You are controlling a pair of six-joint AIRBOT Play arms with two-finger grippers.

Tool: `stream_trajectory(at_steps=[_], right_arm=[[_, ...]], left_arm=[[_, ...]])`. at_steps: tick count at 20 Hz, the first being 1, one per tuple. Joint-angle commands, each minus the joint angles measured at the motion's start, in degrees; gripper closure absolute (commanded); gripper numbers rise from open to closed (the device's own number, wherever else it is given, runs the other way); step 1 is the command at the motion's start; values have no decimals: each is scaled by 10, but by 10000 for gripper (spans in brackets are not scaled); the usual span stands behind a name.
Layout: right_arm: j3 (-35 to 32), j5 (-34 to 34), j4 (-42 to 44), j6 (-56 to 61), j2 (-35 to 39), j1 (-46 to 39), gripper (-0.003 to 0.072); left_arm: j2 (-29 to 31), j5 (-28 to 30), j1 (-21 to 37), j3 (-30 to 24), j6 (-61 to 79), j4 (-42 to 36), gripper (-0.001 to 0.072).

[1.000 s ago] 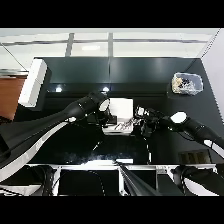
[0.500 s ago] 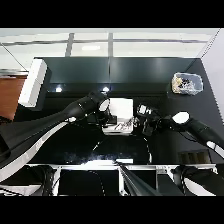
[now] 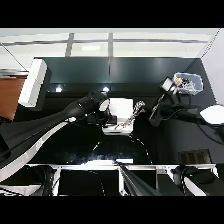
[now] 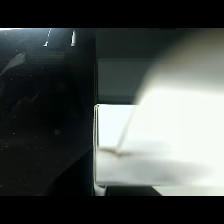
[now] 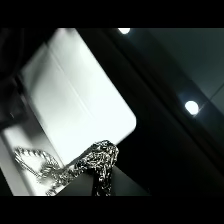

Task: Fold the box and place the chain.

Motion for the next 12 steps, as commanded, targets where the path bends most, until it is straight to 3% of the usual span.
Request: stream_trajectory(at_steps=[1,6,9,12], right_arm=[[87,87,-18,130,27,-1,671],[178,114,32,199,27,0,671],[184,116,118,205,24,1,671],[171,122,121,242,-4,23,670]], left_arm=[[0,0,0,0,0,0,676],[0,1,0,0,0,0,676],[0,1,0,0,0,0,676],[0,1,0,0,0,0,676]])
